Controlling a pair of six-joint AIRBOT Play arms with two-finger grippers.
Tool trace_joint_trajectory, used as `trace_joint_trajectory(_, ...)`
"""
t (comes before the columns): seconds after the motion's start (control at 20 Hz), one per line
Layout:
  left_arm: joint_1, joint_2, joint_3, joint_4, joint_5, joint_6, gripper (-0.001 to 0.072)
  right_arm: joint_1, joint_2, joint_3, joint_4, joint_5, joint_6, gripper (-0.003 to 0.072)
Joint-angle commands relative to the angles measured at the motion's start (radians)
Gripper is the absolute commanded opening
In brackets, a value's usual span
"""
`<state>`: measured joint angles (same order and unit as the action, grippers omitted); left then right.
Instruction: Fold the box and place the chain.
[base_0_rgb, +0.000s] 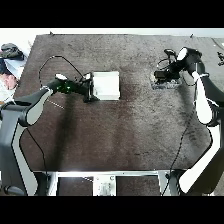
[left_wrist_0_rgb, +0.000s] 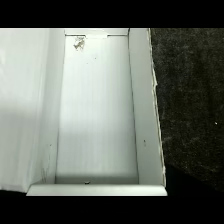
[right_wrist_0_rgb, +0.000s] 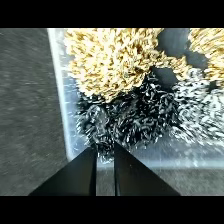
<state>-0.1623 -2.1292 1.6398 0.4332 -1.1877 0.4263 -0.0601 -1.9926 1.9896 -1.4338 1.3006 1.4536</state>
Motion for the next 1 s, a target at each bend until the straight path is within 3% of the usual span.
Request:
trace_joint_trajectory(0.0,0.000,0.000,0.001,0.000,0.000,0.000,0.0349,0.001,0.092,0.001,0.002,-0.003,-0.018,0.0008)
trace_joint_trajectory(0.35,0.000,0.000,0.001,0.000,0.000,0.000,0.0348,0.001,0.332,0.001,0.003,-0.024,-0.062,0.0009)
trace_joint_trajectory(0.65,0.000,0.000,0.001,0.000,0.000,0.000,0.0348,0.057,0.591,0.001,0.002,-0.233,-0.135,0.0008)
trace_joint_trajectory(0.95,0.000,0.000,0.001,0.000,0.000,0.000,0.0348,0.073,0.640,0.000,-0.001,-0.203,-0.153,0.0008)
